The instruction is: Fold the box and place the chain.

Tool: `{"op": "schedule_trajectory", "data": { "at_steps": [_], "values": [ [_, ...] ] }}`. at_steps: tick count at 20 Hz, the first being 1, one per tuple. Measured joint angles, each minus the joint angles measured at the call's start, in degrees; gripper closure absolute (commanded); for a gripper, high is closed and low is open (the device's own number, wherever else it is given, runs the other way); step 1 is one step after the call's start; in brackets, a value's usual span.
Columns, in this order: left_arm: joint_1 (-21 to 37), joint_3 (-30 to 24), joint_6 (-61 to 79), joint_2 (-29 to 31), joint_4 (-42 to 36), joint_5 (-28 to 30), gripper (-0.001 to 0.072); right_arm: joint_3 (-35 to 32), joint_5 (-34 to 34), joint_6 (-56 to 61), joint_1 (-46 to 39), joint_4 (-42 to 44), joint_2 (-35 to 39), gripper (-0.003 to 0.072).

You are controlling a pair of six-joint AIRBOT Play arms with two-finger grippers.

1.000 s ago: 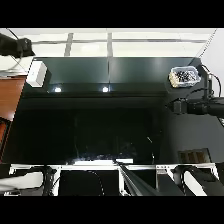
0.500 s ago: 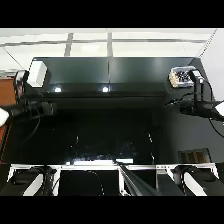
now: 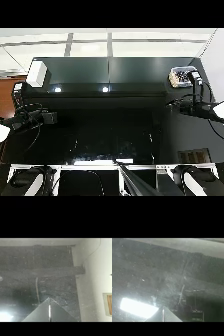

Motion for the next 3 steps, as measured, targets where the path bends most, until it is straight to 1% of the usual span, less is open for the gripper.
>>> {"op": "schedule_trajectory", "data": {
  "at_steps": [3],
  "values": [
    [0.00, -0.15, 0.00, 0.17, 0.00, 0.07, 0.0682, 0.00, -0.04, 0.00, 0.00, -0.13, 0.00, 0.0677]
  ]
}}
